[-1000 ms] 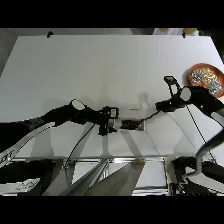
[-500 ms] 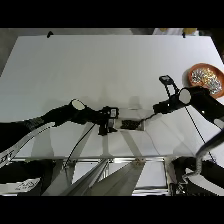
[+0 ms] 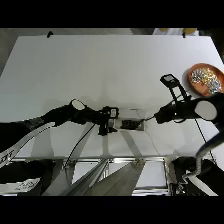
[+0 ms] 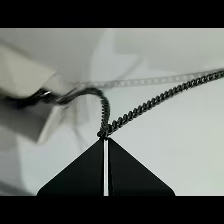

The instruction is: Fold the box and place the chain.

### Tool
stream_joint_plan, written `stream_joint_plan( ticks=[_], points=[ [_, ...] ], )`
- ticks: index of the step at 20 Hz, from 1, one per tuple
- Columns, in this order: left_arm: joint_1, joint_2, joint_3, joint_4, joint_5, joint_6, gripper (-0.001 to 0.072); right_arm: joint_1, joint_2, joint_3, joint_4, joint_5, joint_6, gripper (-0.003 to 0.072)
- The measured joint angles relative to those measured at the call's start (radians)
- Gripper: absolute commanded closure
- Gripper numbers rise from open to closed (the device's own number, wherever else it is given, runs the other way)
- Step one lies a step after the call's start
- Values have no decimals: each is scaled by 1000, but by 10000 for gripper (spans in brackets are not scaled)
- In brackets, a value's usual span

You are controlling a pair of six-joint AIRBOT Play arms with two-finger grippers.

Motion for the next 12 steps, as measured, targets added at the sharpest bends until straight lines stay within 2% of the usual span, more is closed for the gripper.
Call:
stream_joint_plan(
  ticks=[5,9,12],
  points=[
    [0,0,0,0,0,0,500,15,131,0,217,10,-48,668],
    [0,0,0,0,0,0,500,17,149,0,413,-70,-137,668],
    [0,0,0,0,0,0,500,27,132,0,494,-136,-183,668]
  ],
)
